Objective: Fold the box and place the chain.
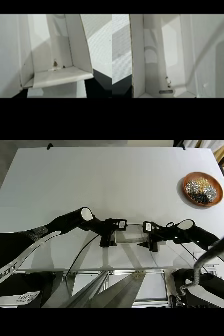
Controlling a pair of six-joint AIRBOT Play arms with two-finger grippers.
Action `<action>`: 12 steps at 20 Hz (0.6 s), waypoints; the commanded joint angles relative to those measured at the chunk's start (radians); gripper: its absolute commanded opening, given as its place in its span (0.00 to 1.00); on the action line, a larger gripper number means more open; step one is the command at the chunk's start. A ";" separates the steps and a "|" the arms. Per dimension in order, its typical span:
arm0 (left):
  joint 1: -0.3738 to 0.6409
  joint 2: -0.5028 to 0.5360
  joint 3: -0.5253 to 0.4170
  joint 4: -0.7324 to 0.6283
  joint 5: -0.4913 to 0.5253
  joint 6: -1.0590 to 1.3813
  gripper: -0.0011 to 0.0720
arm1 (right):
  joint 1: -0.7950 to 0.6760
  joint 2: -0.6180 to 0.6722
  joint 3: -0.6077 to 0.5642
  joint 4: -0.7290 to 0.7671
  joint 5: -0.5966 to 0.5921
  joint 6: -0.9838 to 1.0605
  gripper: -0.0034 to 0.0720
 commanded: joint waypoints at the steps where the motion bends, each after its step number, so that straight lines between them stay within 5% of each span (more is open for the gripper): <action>1: -0.001 -0.005 0.000 -0.010 0.013 -0.045 0.96 | 0.000 0.000 0.000 0.001 0.000 0.001 0.50; 5: -0.002 -0.005 0.000 -0.019 0.030 -0.085 0.65 | 0.000 0.000 0.000 0.001 0.000 0.001 0.50; 8: -0.002 -0.005 0.000 -0.021 0.029 -0.085 0.22 | 0.000 0.000 0.000 0.001 0.000 0.001 0.50; 12: -0.002 -0.005 0.000 -0.020 0.022 -0.085 0.20 | 0.000 0.000 0.000 0.001 0.000 0.001 0.50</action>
